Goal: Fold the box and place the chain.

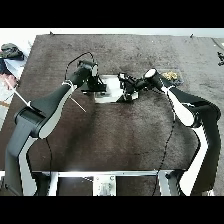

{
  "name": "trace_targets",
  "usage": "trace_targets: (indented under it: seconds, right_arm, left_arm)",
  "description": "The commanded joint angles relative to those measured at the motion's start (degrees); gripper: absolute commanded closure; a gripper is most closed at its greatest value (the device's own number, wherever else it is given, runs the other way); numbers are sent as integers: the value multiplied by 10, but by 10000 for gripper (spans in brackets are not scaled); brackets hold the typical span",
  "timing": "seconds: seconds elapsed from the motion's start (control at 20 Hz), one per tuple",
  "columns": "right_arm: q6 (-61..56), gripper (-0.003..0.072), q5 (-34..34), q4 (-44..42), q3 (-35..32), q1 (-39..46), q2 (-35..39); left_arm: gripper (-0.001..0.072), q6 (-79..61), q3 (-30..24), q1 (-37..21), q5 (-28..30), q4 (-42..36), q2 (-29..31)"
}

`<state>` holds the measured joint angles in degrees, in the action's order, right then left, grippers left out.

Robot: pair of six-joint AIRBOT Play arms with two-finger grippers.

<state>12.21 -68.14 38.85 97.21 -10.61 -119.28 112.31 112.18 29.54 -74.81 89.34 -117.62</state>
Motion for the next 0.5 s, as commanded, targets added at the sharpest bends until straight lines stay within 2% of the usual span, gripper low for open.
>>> trace_targets:
  seconds: [0.0,0.1,0.25,0.45]
  right_arm:
    - [0,89,0,-1,0,0,0]
    - [0,89,0,-1,0,0,0]
    - [0,89,0,0,0,0,0]
    - [0,89,0,0,0,0,0]
  left_arm:
    - [37,-64,27,-1,-48,-4,1]
    - [36,-85,50,-1,-70,-4,1]
    - [36,-119,55,-1,-76,2,25]
    - [37,-129,31,-1,-45,20,77]
